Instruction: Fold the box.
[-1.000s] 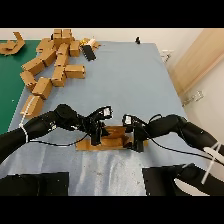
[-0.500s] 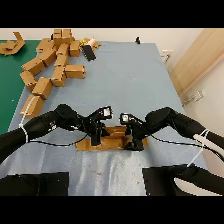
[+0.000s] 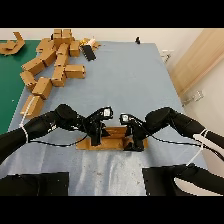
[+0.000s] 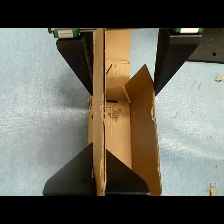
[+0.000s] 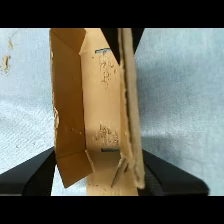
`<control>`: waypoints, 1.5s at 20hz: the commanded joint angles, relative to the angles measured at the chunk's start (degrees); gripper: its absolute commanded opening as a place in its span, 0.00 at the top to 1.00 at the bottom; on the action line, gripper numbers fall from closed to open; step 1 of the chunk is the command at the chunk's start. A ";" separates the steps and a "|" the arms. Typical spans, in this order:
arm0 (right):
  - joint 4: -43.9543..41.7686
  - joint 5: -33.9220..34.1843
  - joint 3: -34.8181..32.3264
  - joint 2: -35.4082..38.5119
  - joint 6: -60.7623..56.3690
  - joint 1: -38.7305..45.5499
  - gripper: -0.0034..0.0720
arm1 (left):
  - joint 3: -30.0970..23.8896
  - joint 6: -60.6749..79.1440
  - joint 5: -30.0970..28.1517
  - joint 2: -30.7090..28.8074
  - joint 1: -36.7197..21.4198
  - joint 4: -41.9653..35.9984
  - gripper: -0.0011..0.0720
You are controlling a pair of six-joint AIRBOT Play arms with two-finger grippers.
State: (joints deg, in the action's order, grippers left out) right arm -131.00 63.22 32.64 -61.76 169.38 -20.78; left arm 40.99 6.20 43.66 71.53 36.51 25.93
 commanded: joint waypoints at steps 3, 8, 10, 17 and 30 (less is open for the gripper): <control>0.70 -5.88 -0.11 -0.17 2.91 -0.50 0.00 | 0.02 0.00 -0.09 0.04 -0.07 -0.02 0.97; 4.00 -8.92 -0.11 -1.38 2.91 -4.72 0.01 | 0.02 0.00 -0.09 0.02 -0.07 -0.02 0.97; 5.14 -9.33 -0.11 -1.38 2.91 -5.40 0.01 | 0.02 0.00 -0.11 0.02 -0.07 -0.02 0.97; 4.90 -10.62 -2.27 -1.38 2.91 -5.75 0.19 | 0.02 0.00 -0.11 0.02 -0.07 -0.02 0.97; 1.31 -17.29 -4.15 -1.38 2.91 -8.28 0.19 | 0.02 0.00 -0.11 0.02 -0.07 -0.02 0.97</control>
